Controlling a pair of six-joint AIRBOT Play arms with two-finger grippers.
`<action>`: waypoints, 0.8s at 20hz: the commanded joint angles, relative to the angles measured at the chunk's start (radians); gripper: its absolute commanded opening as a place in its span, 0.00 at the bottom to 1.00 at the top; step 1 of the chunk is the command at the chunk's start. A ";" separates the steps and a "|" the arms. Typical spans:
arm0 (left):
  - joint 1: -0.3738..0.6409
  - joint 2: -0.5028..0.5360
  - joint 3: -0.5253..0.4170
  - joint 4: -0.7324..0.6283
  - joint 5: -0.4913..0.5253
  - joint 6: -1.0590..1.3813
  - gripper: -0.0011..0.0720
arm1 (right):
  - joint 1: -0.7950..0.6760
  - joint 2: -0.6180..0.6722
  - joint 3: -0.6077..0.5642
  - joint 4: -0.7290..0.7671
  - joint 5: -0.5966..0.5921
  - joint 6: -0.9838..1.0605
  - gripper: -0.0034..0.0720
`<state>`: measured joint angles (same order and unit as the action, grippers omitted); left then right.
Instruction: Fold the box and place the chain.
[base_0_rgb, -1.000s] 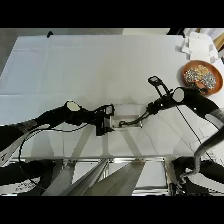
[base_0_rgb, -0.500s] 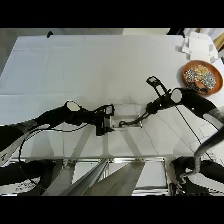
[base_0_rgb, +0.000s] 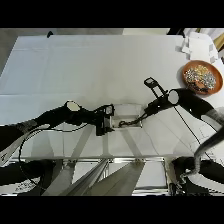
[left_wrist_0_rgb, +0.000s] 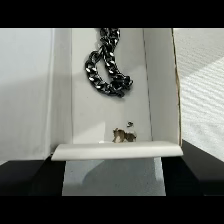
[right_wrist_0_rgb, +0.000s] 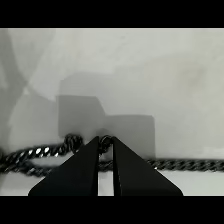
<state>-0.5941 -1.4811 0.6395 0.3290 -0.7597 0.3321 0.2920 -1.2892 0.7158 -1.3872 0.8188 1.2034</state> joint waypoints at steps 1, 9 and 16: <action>0.000 0.001 0.000 0.000 0.000 0.000 0.55 | 0.004 0.083 0.001 -0.047 0.000 0.028 0.07; 0.000 0.001 0.000 0.000 0.000 0.000 0.55 | 0.004 0.502 0.001 0.131 0.145 0.036 0.07; 0.000 0.001 0.000 0.000 0.000 0.000 0.55 | 0.004 0.739 0.001 0.509 0.185 -0.087 0.07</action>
<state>-0.5941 -1.4811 0.6395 0.3290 -0.7601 0.3321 0.2955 -0.6296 0.7162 -1.0698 0.9867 1.1759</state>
